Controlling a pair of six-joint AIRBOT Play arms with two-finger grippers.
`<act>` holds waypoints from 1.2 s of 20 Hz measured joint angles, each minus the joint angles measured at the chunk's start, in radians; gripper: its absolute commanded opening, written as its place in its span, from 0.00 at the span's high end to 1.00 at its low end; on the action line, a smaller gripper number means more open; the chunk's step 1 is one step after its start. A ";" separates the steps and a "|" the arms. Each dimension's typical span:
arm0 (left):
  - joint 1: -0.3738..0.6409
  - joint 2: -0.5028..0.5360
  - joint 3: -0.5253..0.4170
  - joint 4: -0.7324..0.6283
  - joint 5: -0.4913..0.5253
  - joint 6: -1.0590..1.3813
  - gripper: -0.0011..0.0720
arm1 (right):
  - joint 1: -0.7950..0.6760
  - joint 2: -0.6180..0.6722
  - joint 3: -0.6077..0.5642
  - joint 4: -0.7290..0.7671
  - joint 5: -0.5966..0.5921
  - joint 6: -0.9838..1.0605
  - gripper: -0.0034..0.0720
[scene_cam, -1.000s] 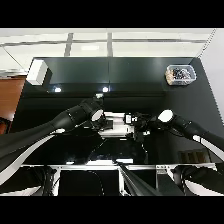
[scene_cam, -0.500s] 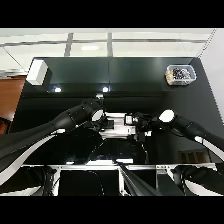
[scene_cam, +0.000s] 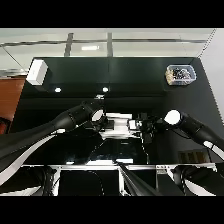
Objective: Fold the box and place the chain.
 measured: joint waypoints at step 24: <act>0.000 0.000 0.000 -0.007 0.003 -0.002 0.95 | -0.132 0.055 0.080 -0.037 0.161 0.812 0.94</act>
